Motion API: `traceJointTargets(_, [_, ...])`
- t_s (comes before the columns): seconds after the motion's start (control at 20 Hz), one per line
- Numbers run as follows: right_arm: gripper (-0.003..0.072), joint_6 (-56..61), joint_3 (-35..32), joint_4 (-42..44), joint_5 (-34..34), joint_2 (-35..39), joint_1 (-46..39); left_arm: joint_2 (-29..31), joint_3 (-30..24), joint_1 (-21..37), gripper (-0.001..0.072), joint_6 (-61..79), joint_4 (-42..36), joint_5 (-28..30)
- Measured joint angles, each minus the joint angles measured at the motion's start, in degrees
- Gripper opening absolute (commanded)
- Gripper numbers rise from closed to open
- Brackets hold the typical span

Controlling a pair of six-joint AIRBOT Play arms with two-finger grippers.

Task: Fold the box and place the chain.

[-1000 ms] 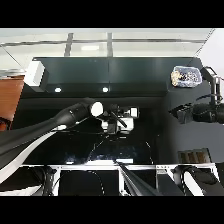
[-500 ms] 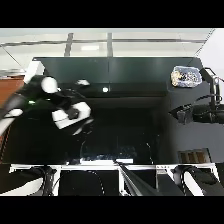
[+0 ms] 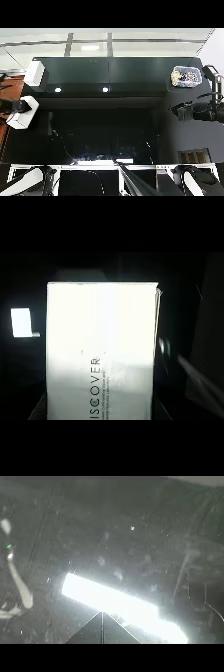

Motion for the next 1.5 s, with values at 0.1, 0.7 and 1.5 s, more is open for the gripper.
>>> traceJointTargets(0.1, [0.0011, 0.5, 0.0, 0.0, -1.64, -0.04, -0.02, -1.09, 0.61, 1.64, 0.0292, 3.52, -2.08, 4.83])
traceJointTargets(0.7, [0.0012, 2.25, -0.02, 2.01, -6.4, -0.11, -0.02, -15.98, 9.46, -1.55, 0.0567, 8.92, -4.63, 18.99])
traceJointTargets(1.5, [0.0012, 1.77, 0.0, 2.54, -5.14, -0.11, -0.02, 3.43, 26.1, -7.34, 0.0024, -8.68, -5.33, -3.26])
